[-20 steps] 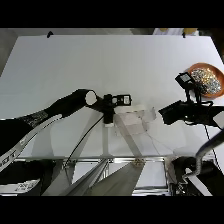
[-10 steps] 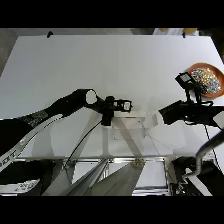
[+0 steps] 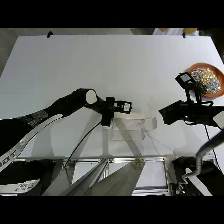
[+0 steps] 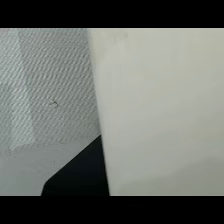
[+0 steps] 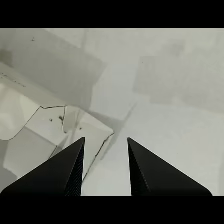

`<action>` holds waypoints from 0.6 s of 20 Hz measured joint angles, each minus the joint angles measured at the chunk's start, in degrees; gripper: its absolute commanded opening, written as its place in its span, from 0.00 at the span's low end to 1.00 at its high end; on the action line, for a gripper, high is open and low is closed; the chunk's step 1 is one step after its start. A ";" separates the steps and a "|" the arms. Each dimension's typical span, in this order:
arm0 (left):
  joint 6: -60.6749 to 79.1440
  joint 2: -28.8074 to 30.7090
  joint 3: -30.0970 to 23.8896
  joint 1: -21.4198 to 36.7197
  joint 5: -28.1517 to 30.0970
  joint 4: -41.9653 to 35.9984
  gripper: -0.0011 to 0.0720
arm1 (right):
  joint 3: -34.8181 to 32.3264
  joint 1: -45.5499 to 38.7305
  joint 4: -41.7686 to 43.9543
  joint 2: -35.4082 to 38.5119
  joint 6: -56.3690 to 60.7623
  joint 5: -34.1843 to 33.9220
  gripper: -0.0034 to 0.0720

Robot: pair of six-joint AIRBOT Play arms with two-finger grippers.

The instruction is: Fold the box and place the chain.

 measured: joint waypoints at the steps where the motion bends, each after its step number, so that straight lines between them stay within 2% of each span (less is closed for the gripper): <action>1: 0.04 0.00 0.00 0.00 0.02 0.00 0.03 | 0.00 0.00 -0.02 0.00 0.00 0.00 0.44; 12: -0.48 0.13 0.00 0.00 0.39 -0.04 0.03 | 0.00 0.00 0.00 0.00 -0.92 1.40 0.43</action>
